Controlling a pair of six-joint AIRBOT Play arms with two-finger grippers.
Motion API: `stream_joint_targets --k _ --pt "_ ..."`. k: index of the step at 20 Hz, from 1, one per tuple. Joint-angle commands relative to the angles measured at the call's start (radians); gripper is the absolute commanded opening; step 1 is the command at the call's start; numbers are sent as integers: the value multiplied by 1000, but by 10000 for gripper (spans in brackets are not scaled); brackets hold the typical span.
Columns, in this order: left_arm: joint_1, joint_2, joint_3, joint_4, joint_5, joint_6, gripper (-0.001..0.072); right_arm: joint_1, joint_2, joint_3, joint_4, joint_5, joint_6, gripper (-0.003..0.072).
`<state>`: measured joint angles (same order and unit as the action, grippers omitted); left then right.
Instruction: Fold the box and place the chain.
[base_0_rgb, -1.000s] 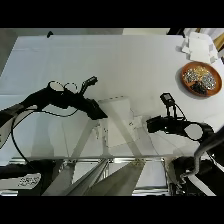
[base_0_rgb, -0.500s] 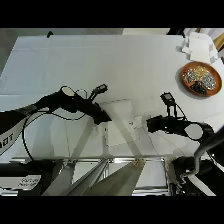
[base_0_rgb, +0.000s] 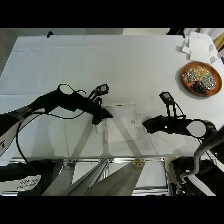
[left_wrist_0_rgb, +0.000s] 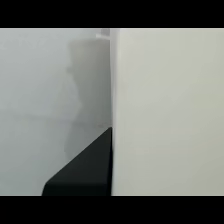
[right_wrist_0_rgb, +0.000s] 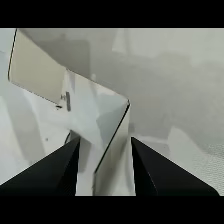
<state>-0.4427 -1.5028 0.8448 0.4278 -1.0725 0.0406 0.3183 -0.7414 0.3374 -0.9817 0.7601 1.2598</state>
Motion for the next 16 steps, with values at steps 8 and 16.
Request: stream_joint_targets --k 8,16 --pt "-76 50 38 112 101 160 4 -1 200 185 -269 336 95 357" --pt "-113 -60 37 -20 187 323 4 -1 220 185 -281 323 101 357"
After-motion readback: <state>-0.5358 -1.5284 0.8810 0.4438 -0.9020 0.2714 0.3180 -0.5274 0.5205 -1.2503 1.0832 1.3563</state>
